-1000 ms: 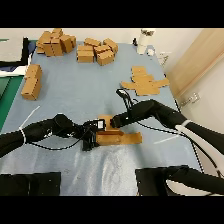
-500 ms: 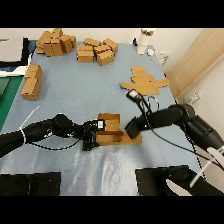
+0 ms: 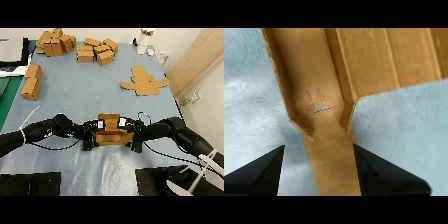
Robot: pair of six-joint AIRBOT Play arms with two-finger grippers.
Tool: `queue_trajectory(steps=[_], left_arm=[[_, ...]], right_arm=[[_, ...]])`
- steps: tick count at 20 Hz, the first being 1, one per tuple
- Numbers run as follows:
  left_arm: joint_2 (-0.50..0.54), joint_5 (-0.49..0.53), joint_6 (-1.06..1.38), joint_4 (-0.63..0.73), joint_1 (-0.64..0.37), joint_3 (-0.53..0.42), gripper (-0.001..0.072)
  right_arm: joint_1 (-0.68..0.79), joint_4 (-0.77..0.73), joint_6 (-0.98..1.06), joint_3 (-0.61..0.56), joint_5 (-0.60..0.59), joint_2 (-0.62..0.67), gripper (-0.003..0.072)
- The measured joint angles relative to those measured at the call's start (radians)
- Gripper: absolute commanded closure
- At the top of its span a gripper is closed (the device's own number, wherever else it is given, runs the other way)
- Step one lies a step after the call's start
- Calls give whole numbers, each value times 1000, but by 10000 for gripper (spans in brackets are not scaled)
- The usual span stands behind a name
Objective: Fold the box.
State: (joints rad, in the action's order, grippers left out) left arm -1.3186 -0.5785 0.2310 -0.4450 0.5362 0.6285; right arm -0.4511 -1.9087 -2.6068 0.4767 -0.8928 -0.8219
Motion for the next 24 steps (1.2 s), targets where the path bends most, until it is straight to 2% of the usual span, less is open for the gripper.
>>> queue_trajectory(steps=[2, 4, 6, 8, 13, 14, 15, 18, 19, 23, 24], left_arm=[[0, 0, 0, 0, 0, 0, 189], [0, 0, 0, 0, 0, 0, 189], [0, 0, 0, 0, 0, 0, 189], [0, 0, 0, 0, 0, 0, 189], [0, 0, 0, 0, 0, 0, 189], [0, 0, 0, 0, 0, 0, 189], [0, 0, 0, 0, 0, 0, 189], [0, 0, 0, 0, 0, 0, 189], [0, 0, 0, 0, 0, 0, 189], [0, 0, 0, 0, 0, 0, 189], [0, 0, 0, 0, 0, 0, 189]], right_arm=[[-3, -7, -77, -1, 44, -31, 44], [-4, -14, -125, 3, 74, -48, 218], [-4, -21, -152, 8, 86, -58, 227], [-9, -32, -169, 10, 95, -63, 313], [-48, -46, -185, 13, 98, -68, 355], [-54, -47, -185, 13, 98, -68, 409], [-58, -47, -186, 13, 98, -68, 428], [-65, -45, -194, 13, 98, -68, 429], [-66, -47, -201, 13, 98, -68, 468], [-67, -72, -253, 13, 100, -68, 478], [-68, -80, -266, 13, 104, -69, 515]])
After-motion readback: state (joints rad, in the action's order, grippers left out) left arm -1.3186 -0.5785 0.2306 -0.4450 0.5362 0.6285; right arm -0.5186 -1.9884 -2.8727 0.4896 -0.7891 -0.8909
